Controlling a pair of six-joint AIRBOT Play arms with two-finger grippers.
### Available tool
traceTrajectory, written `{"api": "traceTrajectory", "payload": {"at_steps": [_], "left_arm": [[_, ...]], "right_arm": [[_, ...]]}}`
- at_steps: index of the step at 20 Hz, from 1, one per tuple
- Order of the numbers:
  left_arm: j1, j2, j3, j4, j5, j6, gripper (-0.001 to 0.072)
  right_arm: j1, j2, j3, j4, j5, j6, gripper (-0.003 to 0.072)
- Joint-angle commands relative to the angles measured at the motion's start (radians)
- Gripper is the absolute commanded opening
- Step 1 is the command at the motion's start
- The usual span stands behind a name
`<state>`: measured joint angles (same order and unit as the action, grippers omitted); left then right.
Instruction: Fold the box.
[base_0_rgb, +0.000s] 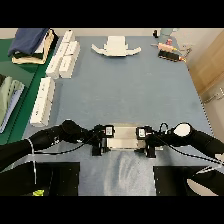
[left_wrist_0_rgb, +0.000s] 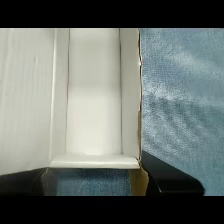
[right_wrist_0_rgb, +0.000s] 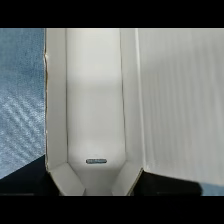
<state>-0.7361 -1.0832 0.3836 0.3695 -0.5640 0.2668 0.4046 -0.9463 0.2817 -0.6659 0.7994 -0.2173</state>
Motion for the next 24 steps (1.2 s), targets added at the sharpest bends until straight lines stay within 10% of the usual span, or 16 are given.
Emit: {"api": "traceTrajectory", "payload": {"at_steps": [1,13,15,24], "left_arm": [[0.0,-0.002,0.002,0.001,0.007,-0.006,0.0409],[0.0,-0.002,0.002,0.001,0.007,-0.006,0.0409],[0.0,-0.002,0.002,0.001,0.007,-0.006,0.0409],[0.0,-0.002,0.002,0.001,0.007,-0.006,0.0409]], "right_arm": [[0.0,0.0,0.0,0.0,0.0,-0.001,0.0505],[0.0,0.0,0.0,0.001,0.0,-0.001,0.0505],[0.0,0.0,0.0,0.014,-0.009,-0.001,0.0716],[0.0,0.1,0.001,-0.037,0.051,0.137,0.0716]]}}
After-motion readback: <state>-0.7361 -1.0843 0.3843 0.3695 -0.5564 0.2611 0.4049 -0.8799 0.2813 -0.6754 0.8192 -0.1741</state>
